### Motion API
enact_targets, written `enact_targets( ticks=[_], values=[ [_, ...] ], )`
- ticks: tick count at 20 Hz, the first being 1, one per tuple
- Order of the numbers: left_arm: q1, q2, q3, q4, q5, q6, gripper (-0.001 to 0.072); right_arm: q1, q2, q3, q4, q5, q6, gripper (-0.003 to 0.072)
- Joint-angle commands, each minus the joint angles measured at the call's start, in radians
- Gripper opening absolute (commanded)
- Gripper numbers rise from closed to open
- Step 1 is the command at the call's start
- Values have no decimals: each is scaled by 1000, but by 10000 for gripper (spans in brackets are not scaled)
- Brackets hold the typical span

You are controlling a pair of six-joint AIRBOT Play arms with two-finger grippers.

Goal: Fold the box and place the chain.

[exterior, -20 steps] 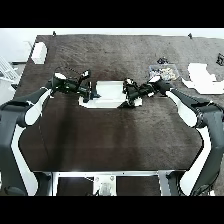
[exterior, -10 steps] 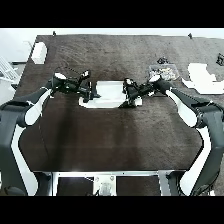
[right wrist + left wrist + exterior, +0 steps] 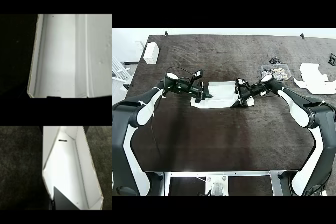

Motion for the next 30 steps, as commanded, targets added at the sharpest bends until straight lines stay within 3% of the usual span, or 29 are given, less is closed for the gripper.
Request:
enact_targets(
  ticks=[1,30],
  values=[
    [1,0,0,0,1,0,22,1,1,1,-1,0,0,511],
    [-2,0,0,-29,0,-4,22,0,0,0,-1,0,0,511]
  ],
)
